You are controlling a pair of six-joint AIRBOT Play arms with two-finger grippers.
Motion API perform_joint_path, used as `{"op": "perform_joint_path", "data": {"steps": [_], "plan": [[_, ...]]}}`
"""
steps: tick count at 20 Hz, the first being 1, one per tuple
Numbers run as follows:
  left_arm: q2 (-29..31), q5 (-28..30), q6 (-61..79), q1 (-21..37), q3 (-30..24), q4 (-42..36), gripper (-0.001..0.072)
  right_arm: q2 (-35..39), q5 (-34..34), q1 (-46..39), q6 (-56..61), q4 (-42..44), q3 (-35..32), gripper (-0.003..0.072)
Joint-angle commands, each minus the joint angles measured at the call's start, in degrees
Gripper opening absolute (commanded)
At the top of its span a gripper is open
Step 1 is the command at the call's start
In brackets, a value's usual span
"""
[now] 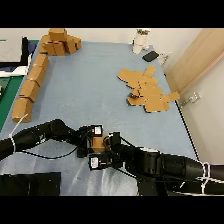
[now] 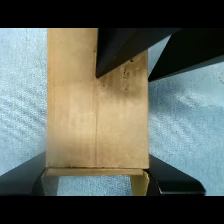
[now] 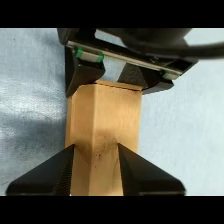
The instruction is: Fold the box.
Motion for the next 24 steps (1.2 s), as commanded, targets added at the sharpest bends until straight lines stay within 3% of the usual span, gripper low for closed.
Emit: {"op": "perform_joint_path", "data": {"steps": [1, 5, 6, 23, 24], "plan": [[-0.02, 0.00, 0.02, 0.04, -0.02, 0.02, 0.0403, -0.04, -0.07, 0.15, 0.66, -0.59, 0.07, 0.0346], [-0.02, 0.00, 0.02, 0.04, -0.02, 0.02, 0.0403, 0.98, -0.28, 0.15, 0.66, -0.61, 0.07, 0.0329], [-0.02, -0.04, 0.02, 0.04, -0.02, 0.00, 0.0403, 1.33, -0.44, 0.15, 0.66, -0.61, 0.07, 0.0277], [-0.02, 0.00, 0.02, 0.04, -0.02, 0.02, 0.0403, 3.63, -0.68, 0.15, 0.66, -1.07, 1.40, 0.0259], [-0.02, 0.00, 0.02, 0.04, -0.02, 0.02, 0.0403, 3.63, -0.81, 0.15, 0.66, -1.07, 1.40, 0.0182]]}}
